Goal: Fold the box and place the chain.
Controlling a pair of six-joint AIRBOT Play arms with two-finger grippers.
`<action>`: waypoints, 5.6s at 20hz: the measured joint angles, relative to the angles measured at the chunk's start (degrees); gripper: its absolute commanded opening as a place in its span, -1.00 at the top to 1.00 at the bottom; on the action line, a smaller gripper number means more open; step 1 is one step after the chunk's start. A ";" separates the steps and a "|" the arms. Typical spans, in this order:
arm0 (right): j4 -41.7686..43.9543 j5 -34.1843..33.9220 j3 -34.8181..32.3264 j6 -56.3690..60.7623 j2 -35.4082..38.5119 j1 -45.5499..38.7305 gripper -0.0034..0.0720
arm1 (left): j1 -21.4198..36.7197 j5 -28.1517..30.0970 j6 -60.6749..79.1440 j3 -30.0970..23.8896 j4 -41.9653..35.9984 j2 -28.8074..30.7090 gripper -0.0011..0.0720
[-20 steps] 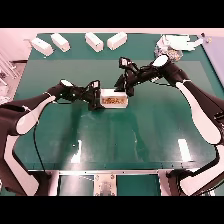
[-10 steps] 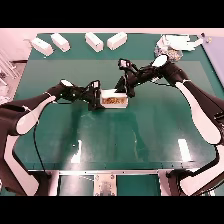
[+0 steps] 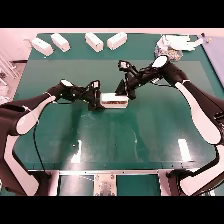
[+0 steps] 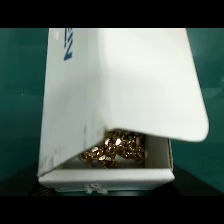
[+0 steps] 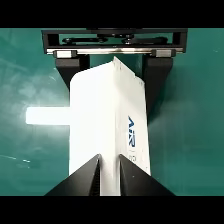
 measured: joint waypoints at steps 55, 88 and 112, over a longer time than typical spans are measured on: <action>14.23 -2.80 -9.99 -4.35 0.13 -3.52 0.89 | 0.02 0.02 -0.02 0.00 -0.02 -0.02 -0.32; 7.67 -15.04 -33.94 21.86 38.45 -14.84 0.89 | -0.02 0.09 -0.02 0.00 -0.07 -0.02 -0.32; 6.05 -19.93 -57.64 16.59 48.37 -26.97 0.89 | 0.52 8.81 -4.94 0.02 -2.73 4.85 0.93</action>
